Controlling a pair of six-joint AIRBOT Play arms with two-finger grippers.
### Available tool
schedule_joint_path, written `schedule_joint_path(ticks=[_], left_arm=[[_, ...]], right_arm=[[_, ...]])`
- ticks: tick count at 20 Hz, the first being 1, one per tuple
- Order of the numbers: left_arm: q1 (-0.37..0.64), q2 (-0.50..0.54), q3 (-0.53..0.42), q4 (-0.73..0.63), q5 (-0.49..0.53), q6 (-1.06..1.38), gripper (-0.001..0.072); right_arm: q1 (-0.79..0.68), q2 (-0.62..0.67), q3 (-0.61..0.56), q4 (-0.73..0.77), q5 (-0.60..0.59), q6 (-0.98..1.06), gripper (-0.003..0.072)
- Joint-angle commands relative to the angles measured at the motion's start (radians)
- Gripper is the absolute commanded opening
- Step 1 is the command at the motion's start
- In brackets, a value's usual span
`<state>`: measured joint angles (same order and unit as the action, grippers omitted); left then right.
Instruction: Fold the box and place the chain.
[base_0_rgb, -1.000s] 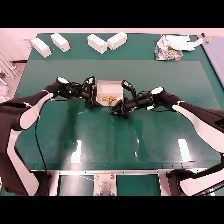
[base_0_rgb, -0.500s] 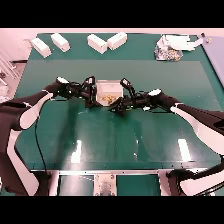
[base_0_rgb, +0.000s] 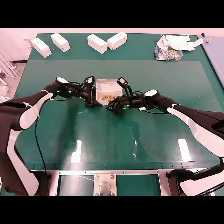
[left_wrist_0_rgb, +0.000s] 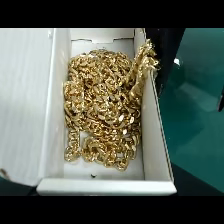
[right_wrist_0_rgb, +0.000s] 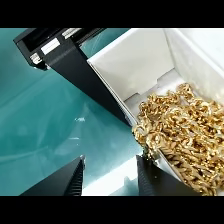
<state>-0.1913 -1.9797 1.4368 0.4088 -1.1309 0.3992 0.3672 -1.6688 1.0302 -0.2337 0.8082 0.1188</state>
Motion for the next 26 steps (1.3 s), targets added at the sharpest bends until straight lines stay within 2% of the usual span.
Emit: schedule_joint_path(ticks=[1, 5, 10, 19, 21, 23, 26], left_arm=[[-0.001, 0.001, 0.001, 0.002, -0.003, 0.002, 0.0513], [-0.001, 0.001, 0.001, 0.002, -0.003, 0.002, 0.0513], [-0.001, 0.001, 0.001, 0.002, -0.003, 0.002, 0.0513], [-0.001, 0.001, 0.001, 0.002, -0.003, 0.002, 0.0513], [-0.001, 0.001, 0.001, 0.002, -0.003, 0.002, 0.0513], [-0.001, 0.001, 0.001, 0.002, -0.003, 0.002, 0.0513], [-0.001, 0.001, 0.001, 0.002, -0.003, 0.002, 0.0513]], right_arm=[[0.014, 0.0, 0.008, 0.026, -0.007, 0.002, 0.0352], [0.018, 0.001, 0.035, 0.051, -0.003, 0.002, 0.0353], [0.018, 0.001, 0.06, 0.07, 0.061, 0.001, 0.0354], [-0.004, 0.001, 0.06, 0.086, 0.069, 0.002, 0.0353], [-0.026, 0.003, 0.06, 0.097, 0.097, 0.003, 0.0353], [-0.049, 0.005, 0.058, 0.091, 0.182, 0.005, 0.0353], [-0.066, 0.005, 0.047, -0.013, 0.23, 0.028, 0.0363]])
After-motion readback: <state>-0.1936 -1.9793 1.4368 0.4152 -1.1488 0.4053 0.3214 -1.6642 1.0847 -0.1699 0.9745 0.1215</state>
